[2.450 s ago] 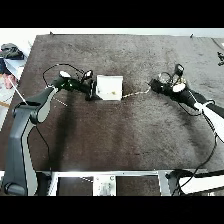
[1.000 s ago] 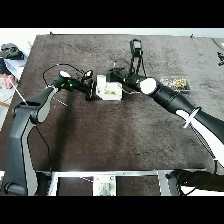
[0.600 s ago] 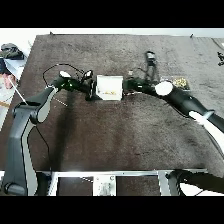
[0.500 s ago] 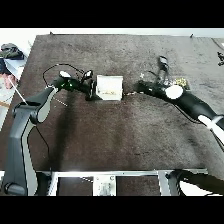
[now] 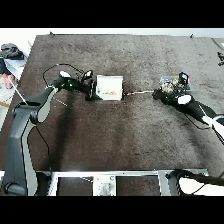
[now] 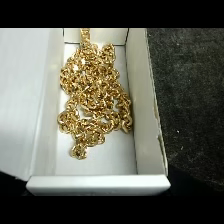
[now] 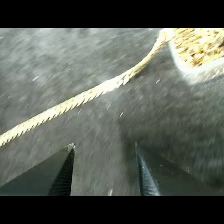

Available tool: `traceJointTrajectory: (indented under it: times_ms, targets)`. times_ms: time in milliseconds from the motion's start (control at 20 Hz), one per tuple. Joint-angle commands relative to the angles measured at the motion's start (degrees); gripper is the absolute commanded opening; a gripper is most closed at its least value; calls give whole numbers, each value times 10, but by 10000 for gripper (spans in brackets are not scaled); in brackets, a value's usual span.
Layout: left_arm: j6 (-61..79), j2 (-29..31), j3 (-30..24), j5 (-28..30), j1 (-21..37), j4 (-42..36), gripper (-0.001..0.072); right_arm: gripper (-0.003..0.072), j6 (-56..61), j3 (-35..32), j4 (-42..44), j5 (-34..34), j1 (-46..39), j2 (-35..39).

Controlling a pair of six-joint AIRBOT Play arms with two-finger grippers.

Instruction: Fold the box and place the chain.

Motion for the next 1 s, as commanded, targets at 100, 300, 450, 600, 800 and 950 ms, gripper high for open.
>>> traceJointTrajectory:
  times_ms: [100, 300, 450, 600, 800, 950]
  targets:
    - [0, 0, 0, 0, 0, 0, 278, 375, 6, 84, 27, -32, -7, -102]
    - [0, 0, 0, 0, 0, 0, 278, 251, 5, 146, 49, -9, 7, -152]
    - [0, 0, 0, 0, 0, 0, 279, -16, 5, 153, 78, -3, 16, -146]
    - [0, 0, 0, 0, 0, 0, 279, -15, -24, 153, 77, 1, 51, -88]
    - [0, 0, 0, 0, 0, 0, 278, -15, -62, 153, 77, -7, 112, 30]
    - [0, 0, 0, 0, 0, 0, 278, -15, -62, 153, 66, -11, 161, 106]
